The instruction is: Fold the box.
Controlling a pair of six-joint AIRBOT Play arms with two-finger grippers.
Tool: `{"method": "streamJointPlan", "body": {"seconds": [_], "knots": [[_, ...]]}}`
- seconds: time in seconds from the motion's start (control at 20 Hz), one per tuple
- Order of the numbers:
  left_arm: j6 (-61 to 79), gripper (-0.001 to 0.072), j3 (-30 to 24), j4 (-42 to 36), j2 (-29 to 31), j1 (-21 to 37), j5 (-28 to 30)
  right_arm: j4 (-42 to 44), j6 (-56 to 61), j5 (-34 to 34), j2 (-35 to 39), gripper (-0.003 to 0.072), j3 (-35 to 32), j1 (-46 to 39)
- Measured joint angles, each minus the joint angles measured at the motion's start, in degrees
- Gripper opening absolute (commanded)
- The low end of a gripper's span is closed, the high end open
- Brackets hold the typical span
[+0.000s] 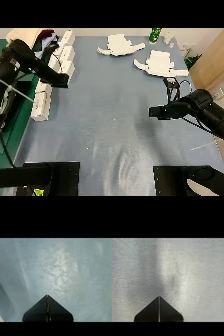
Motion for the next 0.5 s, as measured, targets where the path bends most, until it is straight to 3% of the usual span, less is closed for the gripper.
{"method": "streamJointPlan", "body": {"seconds": [0.25, 0.5], "knots": [[-4.2, 0.0013, -18.1, -0.1, 13.4, -10.3, 9.3, 0.0, 0.0, 0.0, 0.0, 0.0016, 0.0, 0.0], [-5.4, 0.0013, -23.2, -0.5, 17.3, -16.0, 12.2, 0.0, 0.0, 0.0, 0.0, 0.0017, 0.0, 0.0]]}}
